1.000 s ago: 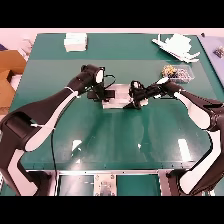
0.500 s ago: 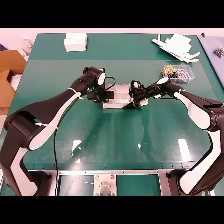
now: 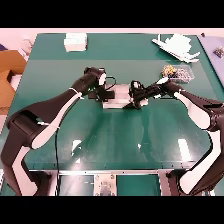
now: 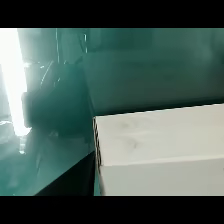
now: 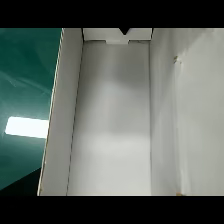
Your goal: Fold the box and place the chain.
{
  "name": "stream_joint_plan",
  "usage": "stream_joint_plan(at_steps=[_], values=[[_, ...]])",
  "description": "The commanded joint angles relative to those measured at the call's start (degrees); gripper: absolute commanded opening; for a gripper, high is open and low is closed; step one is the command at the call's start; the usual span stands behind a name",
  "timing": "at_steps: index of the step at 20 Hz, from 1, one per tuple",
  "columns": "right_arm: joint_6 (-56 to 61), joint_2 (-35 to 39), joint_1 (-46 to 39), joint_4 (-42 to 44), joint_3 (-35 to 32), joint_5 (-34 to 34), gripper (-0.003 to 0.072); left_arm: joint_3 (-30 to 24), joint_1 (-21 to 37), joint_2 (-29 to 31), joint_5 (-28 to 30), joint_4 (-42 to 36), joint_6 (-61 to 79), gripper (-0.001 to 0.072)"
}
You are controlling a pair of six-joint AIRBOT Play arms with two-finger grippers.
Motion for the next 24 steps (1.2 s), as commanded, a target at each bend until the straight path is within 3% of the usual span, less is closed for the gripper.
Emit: stream_joint_plan(at_steps=[1,3,6,9,10,11,12,16,18,21,24], values=[[0.02,0.04,0.00,0.04,0.00,0.00,0.0550,0.22,-0.90,-0.81,-1.25,0.02,0.46,0.0115],[0.02,0.04,0.00,0.04,0.00,0.00,0.0550,0.22,-0.87,-0.83,-1.40,0.00,0.57,0.0115],[0.02,0.04,0.00,0.04,0.00,0.00,0.0550,0.55,-0.87,-0.83,-1.09,-0.11,1.11,0.0018],[0.02,0.04,0.00,0.02,0.00,0.00,0.0550,2.16,-0.76,-0.83,-0.72,-0.07,2.25,0.0019],[0.02,0.04,0.00,0.02,0.00,0.00,0.0550,2.93,-0.76,-0.83,-0.28,-0.09,3.67,0.0117],[0.02,0.04,0.00,0.04,0.00,0.00,0.0550,3.93,-0.76,-0.83,-0.26,-0.07,4.55,0.0439],[0.02,0.04,0.00,0.04,0.00,0.00,0.0550,4.79,-0.68,-0.83,-0.28,0.13,4.52,0.0591],[0.02,0.04,0.00,0.02,0.00,0.00,0.0550,6.75,-0.46,-0.09,-2.08,0.26,10.54,0.0602],[0.02,0.04,0.00,0.04,0.00,0.00,0.0550,6.75,-0.46,1.53,-4.92,2.80,13.20,0.0699],[0.02,0.04,0.00,0.04,0.00,0.00,0.0550,6.60,0.13,5.11,-10.60,8.33,17.44,0.0700],[0.02,0.04,0.00,0.04,0.00,0.00,0.0550,6.58,2.62,10.80,-9.62,8.96,27.12,0.0700]])
